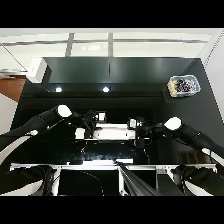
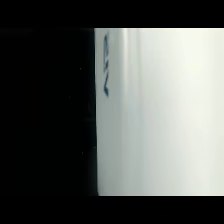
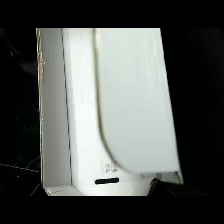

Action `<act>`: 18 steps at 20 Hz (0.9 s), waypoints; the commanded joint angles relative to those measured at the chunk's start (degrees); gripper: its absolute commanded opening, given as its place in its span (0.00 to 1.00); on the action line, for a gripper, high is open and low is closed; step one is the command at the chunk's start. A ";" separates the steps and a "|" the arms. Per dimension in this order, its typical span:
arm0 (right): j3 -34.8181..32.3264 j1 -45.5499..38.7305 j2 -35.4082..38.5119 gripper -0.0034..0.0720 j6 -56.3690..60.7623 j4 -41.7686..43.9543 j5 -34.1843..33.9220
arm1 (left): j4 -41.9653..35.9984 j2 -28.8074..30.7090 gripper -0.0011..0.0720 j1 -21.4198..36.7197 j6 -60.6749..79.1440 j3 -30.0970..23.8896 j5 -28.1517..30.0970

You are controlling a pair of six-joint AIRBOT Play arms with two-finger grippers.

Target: Fold the box and place the chain.

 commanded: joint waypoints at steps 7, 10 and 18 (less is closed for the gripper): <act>1.14 1.18 -3.15 0.98 0.42 -0.98 -2.86 | -0.02 -0.02 0.05 -0.04 -0.07 0.04 0.15; 1.68 1.36 -3.76 0.98 0.92 -1.38 -2.86 | -0.02 -0.02 0.05 -0.04 -0.07 0.04 0.15; 1.68 3.41 -3.89 0.98 1.49 -4.42 -3.02 | -0.02 -0.02 0.05 -0.04 -0.07 0.04 0.15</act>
